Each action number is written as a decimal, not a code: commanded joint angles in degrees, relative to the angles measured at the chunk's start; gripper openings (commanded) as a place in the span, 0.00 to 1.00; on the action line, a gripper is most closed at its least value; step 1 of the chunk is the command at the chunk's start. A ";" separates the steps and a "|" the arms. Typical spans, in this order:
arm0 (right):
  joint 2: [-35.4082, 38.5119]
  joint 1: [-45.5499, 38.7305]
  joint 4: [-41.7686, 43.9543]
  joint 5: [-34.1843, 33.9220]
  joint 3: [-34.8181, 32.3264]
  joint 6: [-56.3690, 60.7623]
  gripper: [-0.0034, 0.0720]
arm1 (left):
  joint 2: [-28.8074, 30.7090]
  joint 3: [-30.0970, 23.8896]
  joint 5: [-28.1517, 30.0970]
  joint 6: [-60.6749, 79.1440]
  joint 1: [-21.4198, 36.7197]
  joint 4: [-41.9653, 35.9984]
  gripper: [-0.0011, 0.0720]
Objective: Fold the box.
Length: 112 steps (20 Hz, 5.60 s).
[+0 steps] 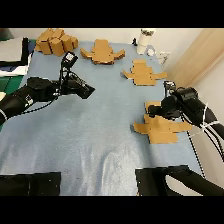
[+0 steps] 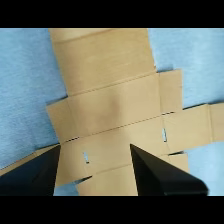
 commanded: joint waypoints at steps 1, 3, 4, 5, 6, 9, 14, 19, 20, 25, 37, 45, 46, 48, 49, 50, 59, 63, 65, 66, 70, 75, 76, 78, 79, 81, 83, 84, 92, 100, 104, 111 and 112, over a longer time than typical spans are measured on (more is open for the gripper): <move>-0.07 -0.02 0.70 1.60 0.04 0.11 0.90 | 0.04 0.02 -0.02 -0.46 0.00 -2.34 0.92; -0.04 -0.02 2.82 0.70 0.04 0.22 0.90 | 0.07 0.02 -0.39 -5.62 0.00 -5.14 0.92; -0.04 -0.02 6.40 0.07 0.02 0.15 0.90 | 0.04 0.02 -2.23 -8.09 0.00 -5.09 0.92; -0.04 -0.02 9.49 -0.28 0.04 0.11 0.90 | 0.04 0.02 -4.42 -8.35 0.00 -5.03 0.92; -0.04 -0.02 10.40 1.01 0.04 0.13 0.90 | 0.04 0.02 -6.62 -8.37 0.00 -5.05 0.92; -0.04 -0.02 9.99 2.56 0.04 0.15 0.90 | 0.04 0.02 -8.68 -9.66 0.00 -5.07 0.91; -0.07 -0.02 12.13 3.80 0.04 0.15 0.90 | 0.04 0.00 -12.39 -9.68 0.00 -5.07 0.91; -0.04 -0.02 12.37 4.50 0.04 0.15 0.90 | 0.04 0.02 -15.45 -9.66 0.00 -5.09 0.91; -0.07 -0.02 12.50 5.14 0.04 0.15 0.90 | 0.04 0.02 -15.47 -9.66 0.00 -5.11 0.91; -0.55 -0.02 13.97 7.08 0.04 1.11 0.90 | 0.04 0.02 -18.18 -9.66 -0.02 -8.44 0.91; -7.34 -41.20 11.80 -4.90 9.07 -19.04 0.75 | 0.04 0.02 -27.56 -24.65 -0.70 -11.80 0.92; -21.88 -51.32 22.01 -5.40 16.20 -31.67 0.75 | 0.04 0.02 -30.42 -26.14 -0.70 -11.78 0.92; -21.99 -51.32 21.49 -5.11 17.14 -31.67 0.75 | 0.04 0.02 -30.25 -26.14 -0.70 -11.78 0.92; -21.99 -51.32 20.02 -4.72 19.02 -31.71 0.75 | 0.04 0.02 -29.92 -26.14 -0.70 -11.78 0.92; -22.12 -51.32 18.88 -4.70 19.45 -32.15 0.75 | 0.04 0.02 -30.10 -26.14 -0.70 -11.76 0.92; -22.49 -51.32 17.99 -4.79 19.52 -33.62 0.75 | 0.04 0.02 -30.21 -26.12 -0.70 -11.76 0.92; -25.86 -51.15 28.83 -14.58 19.43 -51.91 0.58 | 0.04 0.02 -31.08 -25.90 -0.68 -11.74 0.92; -25.90 -51.15 35.95 -23.04 19.43 -55.04 0.28 | 0.04 0.02 -32.79 -25.90 -0.59 -11.47 0.92; -25.90 -50.82 40.65 -27.04 19.43 -55.15 0.25 | 0.04 0.02 -33.68 -25.90 -0.59 -11.47 0.92; -25.90 -50.14 41.72 -29.05 19.43 -55.06 0.23 | 0.04 0.02 -33.90 -25.90 -0.59 -11.43 0.92; -25.88 -43.43 44.63 -31.69 19.26 -50.86 0.05 | 0.04 0.02 -33.94 -25.90 -0.55 -10.19 0.92; -24.28 -27.15 51.89 -22.75 16.81 -47.91 0.05 | 0.04 0.02 -34.62 -26.18 3.26 -8.04 0.92; -23.23 -23.67 51.84 -19.19 15.13 -46.56 0.05 | 0.04 0.02 -35.28 -27.39 4.72 -6.43 0.92; -20.96 -18.36 51.58 -12.55 10.82 -46.03 0.05 | 0.04 0.00 -37.33 -30.27 7.93 -1.51 0.91; -19.82 -16.46 51.63 -9.88 8.57 -45.68 0.05 | 0.04 0.00 -38.49 -31.71 9.51 1.18 0.91; -17.66 -13.09 51.43 -5.07 4.44 -45.53 0.05 | 0.04 0.00 -40.28 -33.88 11.93 4.63 0.91; -17.20 -10.71 49.27 -3.98 2.16 -45.48 0.08 | 0.04 0.00 -41.53 -35.15 13.55 7.04 0.91; -17.25 -10.03 47.43 -3.89 1.40 -44.87 0.23 | 0.04 0.00 -41.66 -35.15 13.94 7.56 0.91; -17.33 -8.20 44.24 -6.51 0.98 -41.83 0.57 | 0.04 0.00 -40.79 -36.79 13.92 7.37 0.91; -17.05 -1.68 51.36 -2.38 0.98 -50.64 0.05 | -2.62 -0.02 -40.87 -38.14 14.05 7.89 0.91; -12.87 3.61 51.28 2.56 -2.93 -53.02 0.05 | -3.04 -1.77 -38.38 -38.03 15.26 10.43 0.91; -3.08 12.11 51.15 14.49 -11.39 -54.05 0.05 | -4.59 -8.22 -33.70 -36.87 17.20 11.58 0.92; -2.36 12.92 51.10 14.69 -11.39 -54.05 0.05 | -5.57 -8.20 -33.46 -36.20 16.63 11.23 0.92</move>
